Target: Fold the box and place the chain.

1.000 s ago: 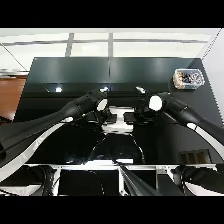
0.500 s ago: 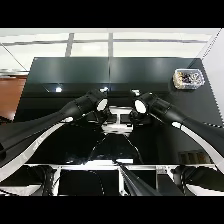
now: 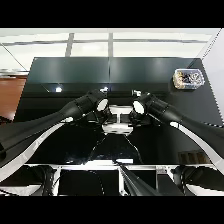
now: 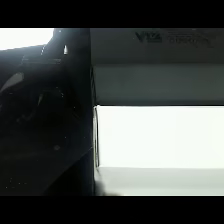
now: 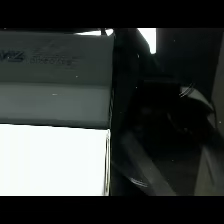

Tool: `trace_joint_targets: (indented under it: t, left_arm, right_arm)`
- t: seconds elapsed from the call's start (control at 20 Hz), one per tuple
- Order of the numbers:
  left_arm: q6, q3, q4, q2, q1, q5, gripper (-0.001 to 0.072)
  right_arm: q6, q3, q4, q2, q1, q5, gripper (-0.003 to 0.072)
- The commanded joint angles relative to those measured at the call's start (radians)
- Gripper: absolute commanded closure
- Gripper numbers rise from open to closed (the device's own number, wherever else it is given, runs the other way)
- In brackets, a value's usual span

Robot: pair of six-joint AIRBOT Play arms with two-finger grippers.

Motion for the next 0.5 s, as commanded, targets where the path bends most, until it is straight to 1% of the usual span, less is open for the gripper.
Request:
trace_joint_targets:
  t: [0.0, 0.05, 0.1, 0.15, 0.3, 0.35, 0.4, 0.45]
  left_arm:
    - [-0.001, 0.0, 0.0, -0.001, 0.0, 0.0, 0.0682]
    - [-0.001, 0.0, 0.0, -0.001, 0.0, -0.001, 0.0682]
    - [-0.001, 0.0, 0.0, -0.001, 0.0, -0.001, 0.0682]
    - [-0.001, 0.0, 0.0, -0.001, 0.0, -0.001, 0.0682]
    - [-0.001, 0.0, 0.0, -0.001, 0.0, -0.001, 0.0682]
    - [-0.001, 0.0, 0.0, -0.001, 0.0, -0.001, 0.0682]
    - [-0.001, 0.0, 0.0, -0.001, 0.0, -0.001, 0.0682]
    - [-0.001, 0.0, 0.0, -0.001, 0.0, -0.001, 0.0682]
  right_arm:
    - [0.014, 0.001, 0.029, -0.001, -0.016, -0.006, 0.0425]
    - [0.014, 0.001, 0.035, -0.001, -0.018, -0.008, 0.0437]
    - [0.013, 0.001, 0.036, -0.001, -0.018, -0.008, 0.0632]
    - [0.013, 0.001, 0.036, -0.001, -0.017, -0.009, 0.067]
    - [0.013, 0.001, 0.036, -0.001, -0.017, -0.012, 0.0668]
    - [0.013, 0.001, 0.036, -0.001, -0.018, -0.013, 0.0563]
    - [0.013, 0.001, 0.037, 0.0, -0.018, -0.012, 0.0327]
    - [0.007, 0.001, 0.036, 0.003, -0.019, -0.01, 0.0297]
